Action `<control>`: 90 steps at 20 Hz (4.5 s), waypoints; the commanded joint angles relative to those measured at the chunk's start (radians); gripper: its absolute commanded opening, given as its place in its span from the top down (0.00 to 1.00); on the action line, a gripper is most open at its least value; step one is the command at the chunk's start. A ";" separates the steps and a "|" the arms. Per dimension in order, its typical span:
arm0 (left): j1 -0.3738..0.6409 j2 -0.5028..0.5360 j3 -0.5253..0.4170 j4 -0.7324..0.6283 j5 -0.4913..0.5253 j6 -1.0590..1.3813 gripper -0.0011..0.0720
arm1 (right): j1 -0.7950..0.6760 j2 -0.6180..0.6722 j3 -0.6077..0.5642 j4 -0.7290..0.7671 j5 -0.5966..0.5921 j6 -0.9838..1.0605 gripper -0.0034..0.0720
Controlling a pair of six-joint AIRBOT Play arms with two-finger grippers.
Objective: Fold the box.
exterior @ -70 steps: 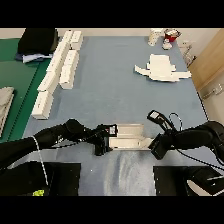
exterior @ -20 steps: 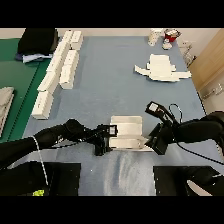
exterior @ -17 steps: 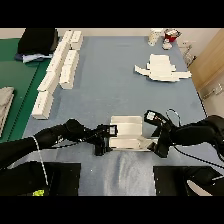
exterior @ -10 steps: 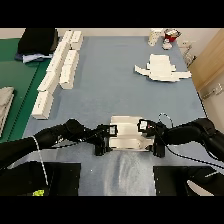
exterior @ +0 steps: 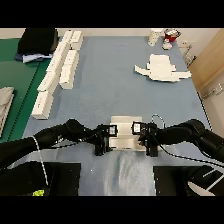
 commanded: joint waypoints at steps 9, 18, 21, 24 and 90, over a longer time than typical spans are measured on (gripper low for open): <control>0.000 0.000 0.001 0.000 0.000 0.000 0.32 | 0.010 -0.040 0.004 -0.016 -0.004 0.074 0.18; 0.000 0.000 0.001 0.000 0.000 0.000 0.32 | -0.018 -0.040 0.233 -0.683 -0.474 0.970 0.95; 0.000 0.000 0.001 0.000 0.000 0.000 0.32 | -0.169 -0.042 0.235 -0.722 -0.483 1.279 0.95; 0.000 0.000 0.001 0.000 0.000 0.000 0.32 | -0.426 -0.042 0.187 -0.503 -0.439 1.298 0.95; 0.000 0.000 0.001 0.000 0.000 0.000 0.32 | 0.119 -0.138 0.220 -0.230 -0.268 1.573 0.58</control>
